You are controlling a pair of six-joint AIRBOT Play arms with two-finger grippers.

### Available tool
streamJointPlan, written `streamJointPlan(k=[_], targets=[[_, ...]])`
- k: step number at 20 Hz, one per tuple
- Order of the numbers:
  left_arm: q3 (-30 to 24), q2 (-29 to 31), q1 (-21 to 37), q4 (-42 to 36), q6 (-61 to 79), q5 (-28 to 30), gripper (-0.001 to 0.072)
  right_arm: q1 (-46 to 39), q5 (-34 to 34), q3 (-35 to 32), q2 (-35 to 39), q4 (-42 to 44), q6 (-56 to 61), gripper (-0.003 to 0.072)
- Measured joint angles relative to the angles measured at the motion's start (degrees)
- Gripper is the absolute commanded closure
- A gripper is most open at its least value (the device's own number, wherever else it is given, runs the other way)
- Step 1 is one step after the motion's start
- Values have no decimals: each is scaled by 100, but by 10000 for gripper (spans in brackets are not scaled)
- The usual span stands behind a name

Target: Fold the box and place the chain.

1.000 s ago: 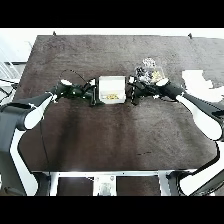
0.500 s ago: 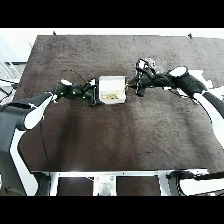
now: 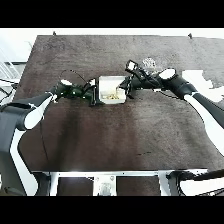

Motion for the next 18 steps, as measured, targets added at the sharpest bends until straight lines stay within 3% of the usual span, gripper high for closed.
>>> streamJointPlan(k=[1,3,5,9,13,16,18], targets=[[0,0,0,0,0,0,86,11,-68,0,-39,7,0,482],[0,2,0,0,0,0,86,22,-157,0,-61,13,7,475],[0,0,0,0,0,0,85,35,-186,0,-2,24,9,379],[0,2,0,0,0,0,85,42,-227,2,179,39,13,426],[0,0,0,0,0,0,86,-90,-168,2,450,96,157,390],[0,0,0,0,0,2,85,-476,-173,50,560,597,203,394],[0,2,0,0,0,0,86,-813,-140,157,584,1161,195,474]])
